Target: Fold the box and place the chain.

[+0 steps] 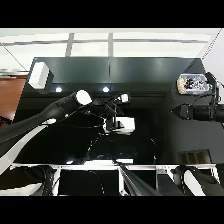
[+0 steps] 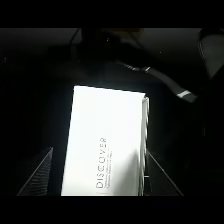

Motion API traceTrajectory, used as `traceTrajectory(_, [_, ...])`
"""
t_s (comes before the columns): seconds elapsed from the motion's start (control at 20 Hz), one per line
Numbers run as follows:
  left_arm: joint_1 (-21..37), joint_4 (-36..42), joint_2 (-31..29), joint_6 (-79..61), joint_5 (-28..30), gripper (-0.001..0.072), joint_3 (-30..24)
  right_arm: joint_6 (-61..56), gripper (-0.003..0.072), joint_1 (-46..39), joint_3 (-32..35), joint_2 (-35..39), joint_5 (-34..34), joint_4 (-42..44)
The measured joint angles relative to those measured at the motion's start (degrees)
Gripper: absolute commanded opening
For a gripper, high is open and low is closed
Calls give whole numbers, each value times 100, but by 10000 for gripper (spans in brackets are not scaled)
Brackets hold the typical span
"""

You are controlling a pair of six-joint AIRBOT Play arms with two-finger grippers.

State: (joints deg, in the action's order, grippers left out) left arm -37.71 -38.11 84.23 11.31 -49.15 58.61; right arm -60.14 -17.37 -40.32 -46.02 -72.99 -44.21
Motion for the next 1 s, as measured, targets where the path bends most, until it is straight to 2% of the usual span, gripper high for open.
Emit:
traceTrajectory(0.55, [-74,-79,260,376,-358,712,179,52,16,-11,61,2,151,0])
traceTrajectory(1.0, [-450,-1012,267,393,-321,712,179,55,16,-11,61,0,243,0])
